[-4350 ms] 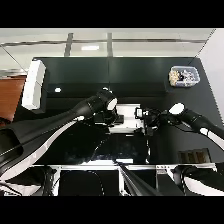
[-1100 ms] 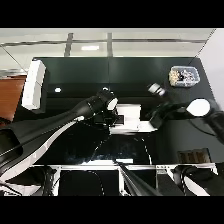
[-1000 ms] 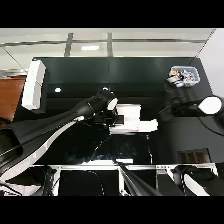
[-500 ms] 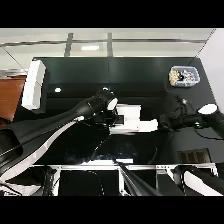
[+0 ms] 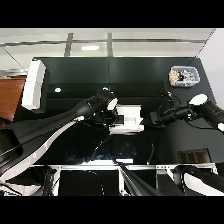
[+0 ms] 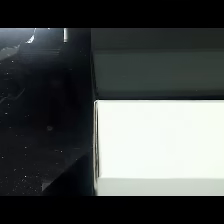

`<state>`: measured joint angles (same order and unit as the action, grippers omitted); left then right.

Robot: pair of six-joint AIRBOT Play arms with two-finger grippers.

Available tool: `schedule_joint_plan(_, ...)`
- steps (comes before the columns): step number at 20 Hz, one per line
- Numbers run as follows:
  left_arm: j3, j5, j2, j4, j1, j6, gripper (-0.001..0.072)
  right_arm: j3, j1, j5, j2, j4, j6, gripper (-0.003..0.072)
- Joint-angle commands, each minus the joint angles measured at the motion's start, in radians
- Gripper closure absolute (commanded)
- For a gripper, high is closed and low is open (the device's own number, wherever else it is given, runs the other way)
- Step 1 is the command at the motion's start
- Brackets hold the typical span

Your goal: Fold the box and place the chain.

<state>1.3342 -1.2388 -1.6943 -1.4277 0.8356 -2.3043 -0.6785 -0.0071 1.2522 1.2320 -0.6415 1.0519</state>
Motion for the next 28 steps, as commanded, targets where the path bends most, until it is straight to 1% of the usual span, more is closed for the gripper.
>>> schedule_joint_plan(1,0.000,0.000,0.000,0.000,0.000,0.000,0.0683,-0.019,0.024,0.010,0.002,0.018,0.026,0.0212)
schedule_joint_plan(4,0.000,0.000,0.000,0.000,0.000,0.000,0.0683,-0.031,0.072,-0.031,0.002,0.001,0.091,0.0220)
schedule_joint_plan(5,0.000,0.000,0.000,0.000,0.000,0.000,0.0683,-0.045,0.097,-0.040,0.002,-0.020,0.121,0.0307)
schedule_joint_plan(6,0.000,0.000,0.000,0.000,0.000,0.000,0.0683,-0.058,0.122,-0.048,0.002,-0.043,0.155,0.0327)
schedule_joint_plan(9,0.000,-0.003,0.000,0.000,0.000,0.001,0.0683,-0.099,0.202,-0.078,0.002,-0.163,0.314,0.0327)
schedule_joint_plan(10,0.001,-0.003,0.000,0.000,0.000,0.001,0.0683,-0.111,0.232,-0.094,0.002,-0.209,0.370,0.0343)
schedule_joint_plan(11,0.000,-0.002,0.000,0.000,0.000,0.001,0.0683,-0.122,0.259,-0.108,0.002,-0.240,0.409,0.0414)
schedule_joint_plan(13,0.000,0.000,0.000,0.000,-0.001,0.000,0.0683,-0.143,0.318,-0.146,0.003,-0.322,0.510,0.0441)
schedule_joint_plan(17,0.000,-0.001,0.000,0.000,0.000,0.001,0.0683,-0.169,0.428,-0.210,0.011,-0.484,0.726,0.0441)
schedule_joint_plan(20,0.000,0.000,0.000,0.000,0.000,0.001,0.0683,-0.192,0.490,-0.201,0.014,-0.607,0.836,0.0440)
schedule_joint_plan(22,0.000,0.000,0.000,0.000,0.000,0.001,0.0683,-0.198,0.523,-0.205,0.017,-0.665,0.899,0.0441)
schedule_joint_plan(26,0.000,0.000,0.000,0.000,0.000,0.000,0.0683,-0.241,0.598,-0.163,0.086,-0.753,0.991,0.0441)
schedule_joint_plan(28,0.000,-0.001,0.000,0.000,0.000,0.001,0.0683,-0.248,0.631,-0.158,0.114,-0.806,1.069,0.0441)
